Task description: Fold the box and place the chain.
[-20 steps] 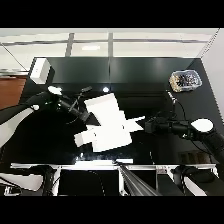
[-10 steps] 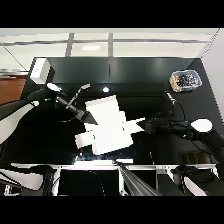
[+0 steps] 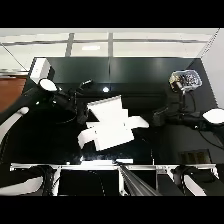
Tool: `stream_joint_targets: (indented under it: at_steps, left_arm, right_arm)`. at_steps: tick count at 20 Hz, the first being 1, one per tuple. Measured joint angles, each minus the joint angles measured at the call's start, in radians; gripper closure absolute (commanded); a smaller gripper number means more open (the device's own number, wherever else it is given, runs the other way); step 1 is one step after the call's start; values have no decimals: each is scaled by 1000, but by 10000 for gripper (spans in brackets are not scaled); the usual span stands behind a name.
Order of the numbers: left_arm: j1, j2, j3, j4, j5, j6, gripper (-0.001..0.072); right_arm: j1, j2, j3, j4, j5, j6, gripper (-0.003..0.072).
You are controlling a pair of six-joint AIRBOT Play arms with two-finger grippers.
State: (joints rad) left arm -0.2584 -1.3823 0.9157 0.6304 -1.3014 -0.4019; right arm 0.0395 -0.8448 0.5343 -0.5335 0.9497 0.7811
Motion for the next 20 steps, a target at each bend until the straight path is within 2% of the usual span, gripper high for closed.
stream_joint_targets:
  at_steps: [3,6,10,14,20]
  left_arm:
    - [-75,107,-80,13,203,174,681]
    - [-123,123,-116,20,306,294,681]
    - [-166,91,-132,20,364,433,682]
    - [-189,37,-137,32,471,505,682]
    - [-201,-16,-139,35,497,534,681]
  right_arm:
    - [-35,0,51,-35,16,0,-26]
    - [-47,0,71,-44,-10,-1,-26]
    - [-25,0,79,-103,13,-106,-26]
    - [56,-1,62,-217,29,-252,-26]
    - [191,-13,-19,-278,-71,-470,-26]
